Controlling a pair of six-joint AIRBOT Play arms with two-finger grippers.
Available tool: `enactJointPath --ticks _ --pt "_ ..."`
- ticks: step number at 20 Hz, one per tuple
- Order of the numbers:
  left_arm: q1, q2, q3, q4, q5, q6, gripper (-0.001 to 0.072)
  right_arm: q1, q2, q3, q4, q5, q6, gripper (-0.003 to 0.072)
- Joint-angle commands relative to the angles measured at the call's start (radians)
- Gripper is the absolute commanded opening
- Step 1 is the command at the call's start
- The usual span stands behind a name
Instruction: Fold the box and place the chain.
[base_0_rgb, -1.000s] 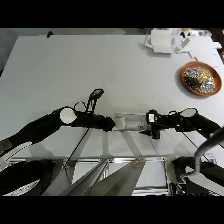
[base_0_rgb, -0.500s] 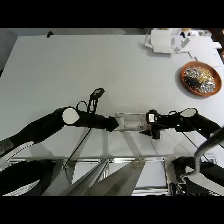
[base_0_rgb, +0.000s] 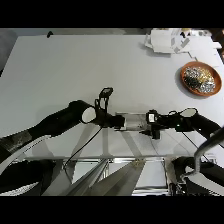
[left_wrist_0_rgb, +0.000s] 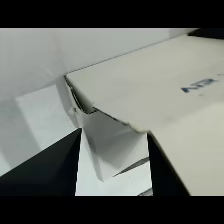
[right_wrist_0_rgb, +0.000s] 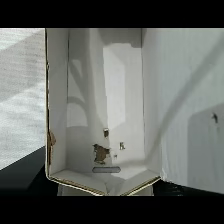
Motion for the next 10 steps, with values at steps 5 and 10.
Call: enactJointPath --ticks 5,10 --pt "-0.058 -0.150 0.236 0.269 -0.340 -0.350 0.0448 0.000 0.000 0.000 0.000 0.001 0.000 0.0397" --pt "-0.096 -0.229 0.326 0.276 -0.368 -0.465 0.0406 0.000 0.000 0.000 0.000 0.001 0.000 0.0397"
